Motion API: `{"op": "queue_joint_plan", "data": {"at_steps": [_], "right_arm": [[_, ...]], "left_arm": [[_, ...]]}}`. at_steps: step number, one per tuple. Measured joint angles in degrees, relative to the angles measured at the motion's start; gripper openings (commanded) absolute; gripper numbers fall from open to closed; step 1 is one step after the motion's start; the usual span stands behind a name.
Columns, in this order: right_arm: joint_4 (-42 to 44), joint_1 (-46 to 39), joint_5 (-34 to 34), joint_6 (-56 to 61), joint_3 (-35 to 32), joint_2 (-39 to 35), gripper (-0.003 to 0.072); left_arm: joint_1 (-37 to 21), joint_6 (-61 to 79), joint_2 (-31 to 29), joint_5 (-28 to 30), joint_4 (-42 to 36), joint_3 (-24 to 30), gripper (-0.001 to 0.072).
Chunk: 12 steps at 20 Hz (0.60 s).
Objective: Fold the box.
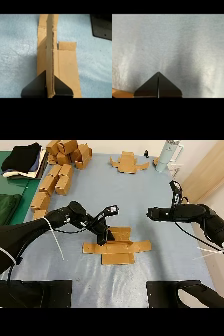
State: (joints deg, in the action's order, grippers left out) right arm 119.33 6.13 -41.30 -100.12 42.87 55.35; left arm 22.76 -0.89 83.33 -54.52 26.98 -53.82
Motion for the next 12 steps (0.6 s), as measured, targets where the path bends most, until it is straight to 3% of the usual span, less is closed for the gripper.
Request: {"op": "queue_joint_plan", "data": {"at_steps": [8,12], "right_arm": [[-1.64,0.50,-6.80,-1.25,0.04,-2.12,0.0003],[-9.62,7.13,-14.25,3.54,0.00,-8.28,0.0003]], "left_arm": [[0.00,-0.02,0.26,0.17,0.04,0.00,0.0013],[-0.02,-0.02,0.26,0.31,0.07,0.00,0.0013]]}}
